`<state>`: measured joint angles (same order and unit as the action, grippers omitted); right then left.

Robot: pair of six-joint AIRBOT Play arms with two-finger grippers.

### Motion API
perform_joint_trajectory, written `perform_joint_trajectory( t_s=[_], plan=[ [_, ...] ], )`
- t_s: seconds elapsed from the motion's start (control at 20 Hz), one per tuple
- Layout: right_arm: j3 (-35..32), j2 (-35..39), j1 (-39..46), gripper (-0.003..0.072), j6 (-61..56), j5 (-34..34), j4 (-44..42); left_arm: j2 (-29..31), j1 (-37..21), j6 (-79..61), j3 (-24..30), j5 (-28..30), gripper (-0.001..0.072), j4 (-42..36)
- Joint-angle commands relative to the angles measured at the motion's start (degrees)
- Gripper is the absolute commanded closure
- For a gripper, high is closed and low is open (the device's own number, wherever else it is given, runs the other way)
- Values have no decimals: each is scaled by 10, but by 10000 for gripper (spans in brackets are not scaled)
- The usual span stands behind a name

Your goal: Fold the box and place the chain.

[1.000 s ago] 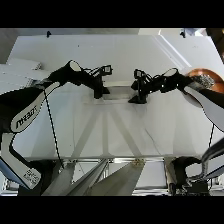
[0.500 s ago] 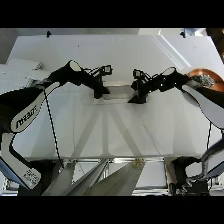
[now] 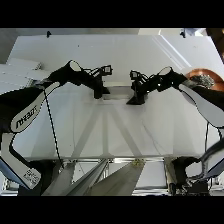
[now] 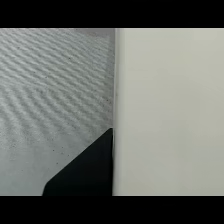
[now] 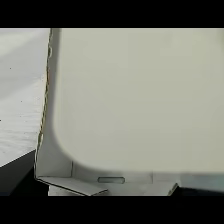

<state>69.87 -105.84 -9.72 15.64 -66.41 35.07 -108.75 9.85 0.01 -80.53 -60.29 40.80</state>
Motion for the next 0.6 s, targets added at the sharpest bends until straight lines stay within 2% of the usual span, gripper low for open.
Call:
perform_joint_trajectory(
  t_s=[0.0,0.55],
  plan=[
    [1,-5,-3,-11,-8,-2,2,0,0,0,0,1,694,0],
    [1,-5,-2,-9,-7,-2,1,0,0,0,0,1,694,0]
  ],
)
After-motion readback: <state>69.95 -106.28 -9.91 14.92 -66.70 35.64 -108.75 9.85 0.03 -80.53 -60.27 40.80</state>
